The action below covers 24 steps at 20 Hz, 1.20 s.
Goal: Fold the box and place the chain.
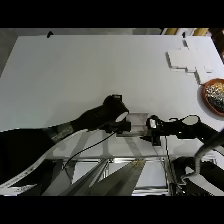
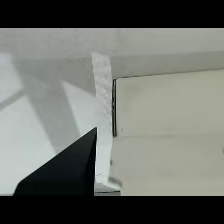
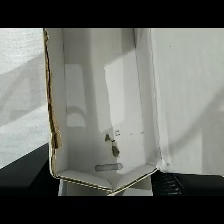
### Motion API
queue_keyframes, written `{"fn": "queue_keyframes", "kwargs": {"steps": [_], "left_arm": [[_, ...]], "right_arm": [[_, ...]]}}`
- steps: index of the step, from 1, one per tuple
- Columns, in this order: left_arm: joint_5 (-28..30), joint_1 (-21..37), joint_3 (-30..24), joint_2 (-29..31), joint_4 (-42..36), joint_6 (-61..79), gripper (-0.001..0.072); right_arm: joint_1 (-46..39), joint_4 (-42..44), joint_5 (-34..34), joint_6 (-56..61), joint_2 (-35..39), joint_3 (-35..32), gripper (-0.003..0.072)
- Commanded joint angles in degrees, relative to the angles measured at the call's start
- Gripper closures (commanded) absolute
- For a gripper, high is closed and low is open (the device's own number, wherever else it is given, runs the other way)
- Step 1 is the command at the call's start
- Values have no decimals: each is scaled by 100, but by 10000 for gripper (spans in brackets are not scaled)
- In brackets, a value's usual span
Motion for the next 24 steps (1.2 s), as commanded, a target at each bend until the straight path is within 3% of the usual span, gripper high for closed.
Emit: {"fn": "queue_keyframes", "kwargs": {"steps": [1,2,4,5,9,12,16,18,21,24], "left_arm": [[-11,203,2,481,-76,1189,475],[-195,271,-13,697,-234,1803,451],[-579,422,-216,1296,-492,2586,303],[-553,525,-422,1641,-501,2796,264],[-31,1257,-1829,3174,-520,4391,256],[1084,2164,-3032,3873,-1034,7243,258],[2378,3032,-4221,3777,-2385,11490,254],[3025,3101,-4489,3528,-3241,13488,176],[3335,2997,-4494,2924,-4898,15711,178],[3322,2693,-4492,2389,-6078,16594,178]], "right_arm": [[2,-2,2,-4,4,0,412],[2,-2,2,-4,4,0,412],[2,-2,2,-4,7,0,412],[2,-2,2,-4,7,0,412],[2,-2,2,-4,4,0,412],[2,-2,2,-4,4,0,412],[2,-2,2,-4,7,0,412],[2,-2,4,-4,4,0,412],[2,-4,0,-4,4,0,412],[2,-4,0,-4,4,0,412]]}}
